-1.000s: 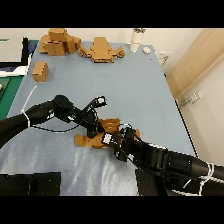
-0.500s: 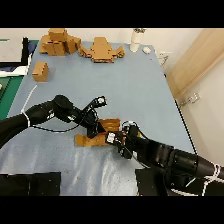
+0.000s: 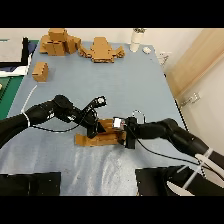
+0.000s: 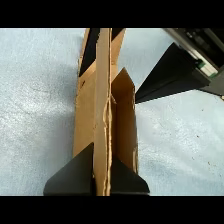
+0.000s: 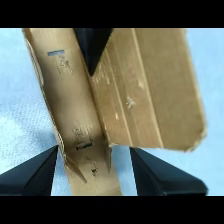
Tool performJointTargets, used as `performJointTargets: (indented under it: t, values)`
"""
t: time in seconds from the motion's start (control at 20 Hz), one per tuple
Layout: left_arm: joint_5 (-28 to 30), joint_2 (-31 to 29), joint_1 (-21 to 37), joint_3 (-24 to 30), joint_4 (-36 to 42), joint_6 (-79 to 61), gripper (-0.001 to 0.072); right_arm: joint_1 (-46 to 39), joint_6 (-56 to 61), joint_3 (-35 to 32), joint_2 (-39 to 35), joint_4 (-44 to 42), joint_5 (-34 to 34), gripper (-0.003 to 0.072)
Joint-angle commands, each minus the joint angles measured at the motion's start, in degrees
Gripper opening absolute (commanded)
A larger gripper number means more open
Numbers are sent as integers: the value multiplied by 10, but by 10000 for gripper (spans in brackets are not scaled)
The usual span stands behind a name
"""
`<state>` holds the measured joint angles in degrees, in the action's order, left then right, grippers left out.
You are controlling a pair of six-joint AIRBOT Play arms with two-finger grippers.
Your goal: Fold the box.
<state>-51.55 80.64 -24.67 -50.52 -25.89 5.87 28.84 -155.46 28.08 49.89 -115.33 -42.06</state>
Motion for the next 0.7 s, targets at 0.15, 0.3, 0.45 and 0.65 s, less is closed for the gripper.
performJointTargets:
  t: [0.15,0.3,0.45,0.65]
  values:
    - [0,0,0,0,0,0,14,-49,-114,34,85,-92,-66,720]
    - [0,0,0,0,0,0,14,-49,-114,34,83,-76,-65,720]
    - [0,0,0,0,0,0,14,-49,-115,34,83,-57,-66,720]
    - [0,0,0,0,0,0,14,-49,-116,34,95,-57,-65,720]
